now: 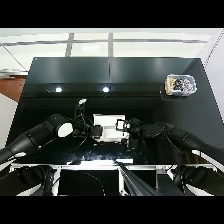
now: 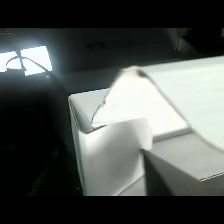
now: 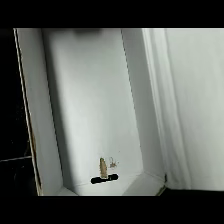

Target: Fold the box and place the chain.

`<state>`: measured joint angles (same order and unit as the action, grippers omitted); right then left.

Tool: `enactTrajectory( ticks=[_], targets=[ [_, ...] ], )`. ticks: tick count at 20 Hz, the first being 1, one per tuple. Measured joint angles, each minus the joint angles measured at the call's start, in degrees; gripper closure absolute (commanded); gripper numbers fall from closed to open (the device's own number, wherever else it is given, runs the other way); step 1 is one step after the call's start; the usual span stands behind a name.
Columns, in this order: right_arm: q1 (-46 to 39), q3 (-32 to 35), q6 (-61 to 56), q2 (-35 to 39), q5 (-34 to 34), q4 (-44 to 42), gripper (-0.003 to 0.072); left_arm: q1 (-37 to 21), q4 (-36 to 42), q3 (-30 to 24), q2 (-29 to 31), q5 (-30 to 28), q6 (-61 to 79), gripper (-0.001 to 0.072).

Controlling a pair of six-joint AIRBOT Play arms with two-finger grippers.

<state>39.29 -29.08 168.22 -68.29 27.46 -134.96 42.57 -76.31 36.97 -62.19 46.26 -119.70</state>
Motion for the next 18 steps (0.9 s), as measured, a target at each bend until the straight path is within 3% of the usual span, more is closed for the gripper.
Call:
enactTrajectory(
  ticks=[3,5,11,13,16,18],
  targets=[
    [0.0,0.0,0.0,0.0,0.0,0.0,0.0291,1.3,-3.2,1.6,-1.6,2.8,-3.8,0.0163],
    [0.0,0.0,0.0,0.0,0.0,0.0,0.0292,2.3,-4.5,2.9,-3.2,4.2,-5.1,0.0225],
    [0.0,0.0,0.0,0.0,0.0,0.0,0.0292,5.5,-9.9,7.8,-8.5,8.9,-9.4,0.0229],
    [0.0,0.0,0.0,0.0,0.0,0.0,0.0291,6.4,-11.9,9.5,-9.9,10.4,-11.1,0.0338],
    [0.0,0.0,0.0,0.0,0.0,0.0,0.0291,7.1,-13.4,11.7,-11.7,11.5,-12.3,0.0351],
    [0.0,0.0,0.0,0.0,0.0,0.0,0.0291,7.3,-13.9,12.8,-12.4,12.0,-12.8,0.0406]
  ],
)
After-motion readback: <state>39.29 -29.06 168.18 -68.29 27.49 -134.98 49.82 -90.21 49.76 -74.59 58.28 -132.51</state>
